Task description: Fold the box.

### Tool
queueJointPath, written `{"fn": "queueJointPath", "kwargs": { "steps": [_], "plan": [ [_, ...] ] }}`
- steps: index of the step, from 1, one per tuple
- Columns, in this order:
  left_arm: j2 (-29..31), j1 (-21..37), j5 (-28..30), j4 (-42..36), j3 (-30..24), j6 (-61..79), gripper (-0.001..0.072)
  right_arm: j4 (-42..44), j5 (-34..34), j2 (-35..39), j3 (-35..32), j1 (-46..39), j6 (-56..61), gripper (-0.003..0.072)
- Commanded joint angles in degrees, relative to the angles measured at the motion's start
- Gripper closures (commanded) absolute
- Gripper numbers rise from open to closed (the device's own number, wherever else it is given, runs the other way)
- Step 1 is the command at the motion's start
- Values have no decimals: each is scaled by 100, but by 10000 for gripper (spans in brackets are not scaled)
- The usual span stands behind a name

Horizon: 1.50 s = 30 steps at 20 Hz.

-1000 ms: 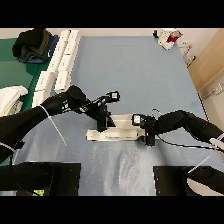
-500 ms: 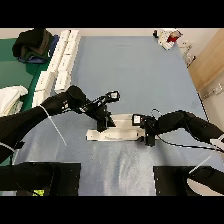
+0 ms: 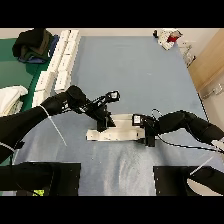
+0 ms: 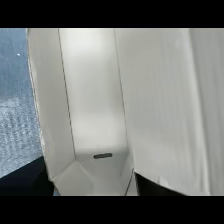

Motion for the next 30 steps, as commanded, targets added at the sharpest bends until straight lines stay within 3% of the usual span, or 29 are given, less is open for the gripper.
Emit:
{"fn": "queueJointPath", "kwargs": {
  "steps": [1,7,8,9,10,30],
  "plan": [
    [-2,-2,-2,2,7,0,698,2,68,-44,-13,2,-4,-23],
    [-2,-2,0,2,7,0,698,-2,221,-83,-160,2,-4,-3],
    [-2,-2,0,2,4,0,698,-2,227,-83,-160,2,-4,51],
    [0,-2,-2,2,4,0,698,-2,223,-83,-160,2,-4,152],
    [0,-2,0,2,7,0,698,-2,225,-83,-160,2,-2,176],
    [-2,-4,-2,0,7,2,697,0,201,-83,-155,2,-2,177]
  ]
}}
